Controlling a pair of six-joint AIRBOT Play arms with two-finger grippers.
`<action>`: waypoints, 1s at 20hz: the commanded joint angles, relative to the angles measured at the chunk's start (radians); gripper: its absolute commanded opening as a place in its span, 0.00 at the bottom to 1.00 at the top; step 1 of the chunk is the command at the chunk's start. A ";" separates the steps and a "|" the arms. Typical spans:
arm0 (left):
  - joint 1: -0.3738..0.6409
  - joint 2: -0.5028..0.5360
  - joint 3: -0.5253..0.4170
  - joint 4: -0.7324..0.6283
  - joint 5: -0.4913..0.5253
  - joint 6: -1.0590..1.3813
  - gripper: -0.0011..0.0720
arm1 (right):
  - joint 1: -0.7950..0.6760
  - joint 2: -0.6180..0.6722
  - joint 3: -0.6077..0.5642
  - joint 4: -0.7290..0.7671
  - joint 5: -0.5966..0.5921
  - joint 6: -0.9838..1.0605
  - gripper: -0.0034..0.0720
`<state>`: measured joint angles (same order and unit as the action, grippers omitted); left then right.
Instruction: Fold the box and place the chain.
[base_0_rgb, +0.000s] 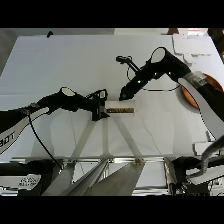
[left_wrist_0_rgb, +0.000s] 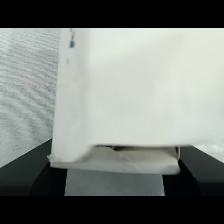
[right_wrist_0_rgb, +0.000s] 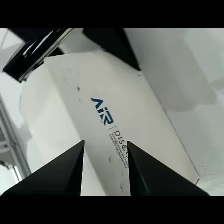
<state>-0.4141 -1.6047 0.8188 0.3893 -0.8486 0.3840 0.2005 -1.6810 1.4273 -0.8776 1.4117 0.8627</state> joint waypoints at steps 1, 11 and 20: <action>0.001 0.000 0.000 0.000 0.000 0.000 0.39 | 0.063 0.027 0.000 -0.105 -0.007 -0.107 0.51; 0.001 0.000 0.000 0.000 0.000 0.000 0.39 | 0.120 0.231 -0.233 -0.224 -0.357 -0.344 0.52; 0.001 0.000 0.000 0.000 0.000 0.000 0.39 | 0.164 0.255 -0.317 -0.251 -0.431 -0.347 0.44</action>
<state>-0.4137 -1.6047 0.8188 0.3862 -0.8433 0.3817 0.3534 -1.4345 1.1229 -1.1233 1.0027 0.5217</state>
